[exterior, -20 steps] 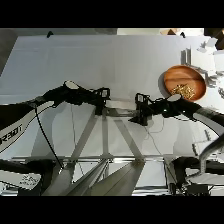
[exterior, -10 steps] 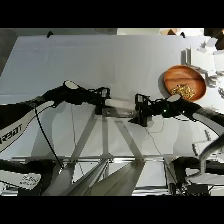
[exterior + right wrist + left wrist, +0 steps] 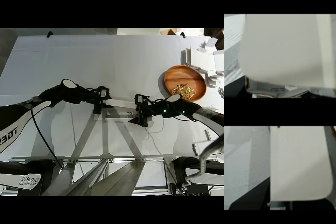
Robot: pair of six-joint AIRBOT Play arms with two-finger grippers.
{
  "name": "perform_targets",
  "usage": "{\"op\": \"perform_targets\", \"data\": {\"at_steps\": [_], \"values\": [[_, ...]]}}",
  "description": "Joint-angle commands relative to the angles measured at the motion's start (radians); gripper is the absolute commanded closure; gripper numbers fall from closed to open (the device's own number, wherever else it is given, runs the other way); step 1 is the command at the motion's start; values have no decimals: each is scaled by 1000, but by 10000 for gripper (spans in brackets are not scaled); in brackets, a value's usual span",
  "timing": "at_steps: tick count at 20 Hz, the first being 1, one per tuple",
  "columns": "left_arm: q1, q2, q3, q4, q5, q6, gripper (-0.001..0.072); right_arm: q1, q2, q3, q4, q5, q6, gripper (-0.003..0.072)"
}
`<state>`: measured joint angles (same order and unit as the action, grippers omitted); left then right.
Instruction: Fold the box and place the chain.
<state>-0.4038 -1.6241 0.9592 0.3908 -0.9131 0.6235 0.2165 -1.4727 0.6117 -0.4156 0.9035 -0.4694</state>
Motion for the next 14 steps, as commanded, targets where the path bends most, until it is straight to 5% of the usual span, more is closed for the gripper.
{"op": "perform_targets", "data": {"at_steps": [1,11,12,13,14], "values": [[0,42,1,82,-7,-5,434,0,0,1,2,-2,0,168],[89,190,0,312,-88,-314,439,0,0,1,2,-2,0,168],[95,208,0,342,-113,-349,510,0,0,1,2,-2,0,168],[97,222,0,377,-146,-386,673,0,0,1,2,-2,0,168],[98,231,0,406,-190,-406,699,0,0,1,2,-2,0,168]]}}
